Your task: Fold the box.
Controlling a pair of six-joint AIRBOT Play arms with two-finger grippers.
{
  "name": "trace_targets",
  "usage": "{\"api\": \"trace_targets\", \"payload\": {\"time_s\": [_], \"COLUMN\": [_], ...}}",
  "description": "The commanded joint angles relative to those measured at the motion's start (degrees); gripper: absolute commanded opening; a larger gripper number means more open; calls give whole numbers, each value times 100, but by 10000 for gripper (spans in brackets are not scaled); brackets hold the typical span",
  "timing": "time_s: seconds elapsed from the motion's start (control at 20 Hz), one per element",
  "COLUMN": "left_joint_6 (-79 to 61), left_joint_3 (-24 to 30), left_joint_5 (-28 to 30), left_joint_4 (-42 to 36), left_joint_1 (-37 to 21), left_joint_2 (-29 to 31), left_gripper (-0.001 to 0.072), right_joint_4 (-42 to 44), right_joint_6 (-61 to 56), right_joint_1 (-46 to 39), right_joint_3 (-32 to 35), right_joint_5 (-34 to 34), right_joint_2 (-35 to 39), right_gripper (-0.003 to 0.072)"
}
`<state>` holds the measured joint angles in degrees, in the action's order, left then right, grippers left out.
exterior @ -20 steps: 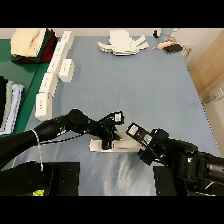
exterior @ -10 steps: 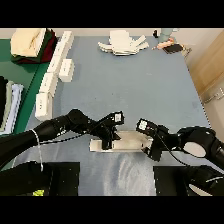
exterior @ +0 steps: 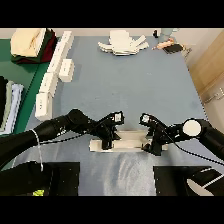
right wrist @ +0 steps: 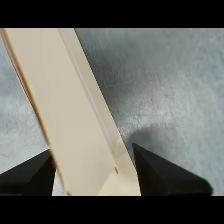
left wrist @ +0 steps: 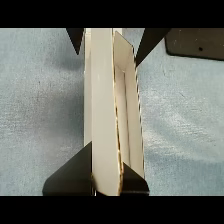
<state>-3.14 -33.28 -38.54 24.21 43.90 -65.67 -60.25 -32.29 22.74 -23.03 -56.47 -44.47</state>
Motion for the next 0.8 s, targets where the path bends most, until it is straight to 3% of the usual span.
{"api": "trace_targets", "payload": {"time_s": [0.0, 0.25, 0.55, 0.75], "left_joint_6": [-2, -2, -2, -2], "left_joint_3": [0, 0, 0, 0], "left_joint_5": [0, -2, 0, 0], "left_joint_4": [2, 2, 2, 2], "left_joint_1": [4, 4, 4, 4], "left_joint_2": [4, 4, 4, 4], "left_gripper": [19, 19, 19, 19], "right_joint_4": [-203, 496, 1869, 1711], "right_joint_6": [-68, 1784, 3897, 3816], "right_joint_1": [-98, -192, -1224, -1241], "right_joint_3": [-4, 13, 96, 96], "right_joint_5": [-186, 262, -817, -905], "right_joint_2": [-20, -48, -745, -938], "right_gripper": [720, 720, 720, 720]}}
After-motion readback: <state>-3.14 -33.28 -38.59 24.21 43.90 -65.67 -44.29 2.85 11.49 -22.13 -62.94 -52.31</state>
